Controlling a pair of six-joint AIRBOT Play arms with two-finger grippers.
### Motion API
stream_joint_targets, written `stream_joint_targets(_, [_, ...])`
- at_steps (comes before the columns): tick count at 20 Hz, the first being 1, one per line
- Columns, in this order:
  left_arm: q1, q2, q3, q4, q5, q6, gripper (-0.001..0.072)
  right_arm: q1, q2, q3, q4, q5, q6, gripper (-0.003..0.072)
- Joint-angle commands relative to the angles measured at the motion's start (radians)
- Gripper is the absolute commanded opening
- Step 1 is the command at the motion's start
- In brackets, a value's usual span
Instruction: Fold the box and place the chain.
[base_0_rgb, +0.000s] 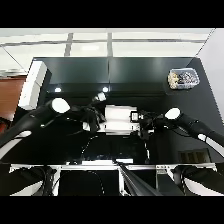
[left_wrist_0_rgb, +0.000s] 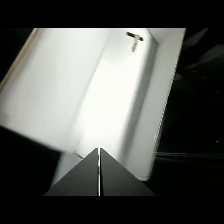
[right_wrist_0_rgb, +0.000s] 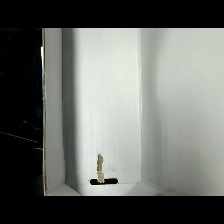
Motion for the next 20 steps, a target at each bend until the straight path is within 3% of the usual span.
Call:
stream_joint_targets(1, [0.151,0.097,-0.003,0.170,-0.105,-0.302,0.0022,0.001,0.000,0.000,0.002,-0.001,0.002,0.0196])
stream_joint_targets(3, [0.260,0.096,-0.003,0.285,-0.232,-0.499,0.0021,0.001,0.000,0.000,0.002,-0.001,0.002,0.0196])
stream_joint_targets(6, [0.398,0.092,-0.047,0.342,-0.275,-0.865,0.0022,0.001,0.000,0.000,0.002,-0.001,0.002,0.0196])
stream_joint_targets(9, [0.481,0.069,-0.134,0.148,-0.286,-0.937,0.0024,0.001,0.000,0.000,0.002,-0.001,0.002,0.0196])
stream_joint_targets(11, [0.523,0.006,-0.187,-0.113,-0.323,-0.866,0.0024,0.001,0.000,0.000,0.002,-0.001,0.002,0.0196])
stream_joint_targets(12, [0.526,-0.025,-0.203,-0.195,-0.323,-0.812,0.0021,0.001,0.000,0.000,0.001,-0.001,0.002,0.0196])
stream_joint_targets(16, [0.421,-0.144,-0.204,-0.146,-0.249,-0.830,0.0020,0.001,0.000,0.000,0.002,0.000,0.002,0.0196])
stream_joint_targets(20, [0.331,-0.179,-0.202,-0.305,-0.232,-0.659,0.0021,0.001,0.000,0.000,0.002,-0.001,0.002,0.0196])
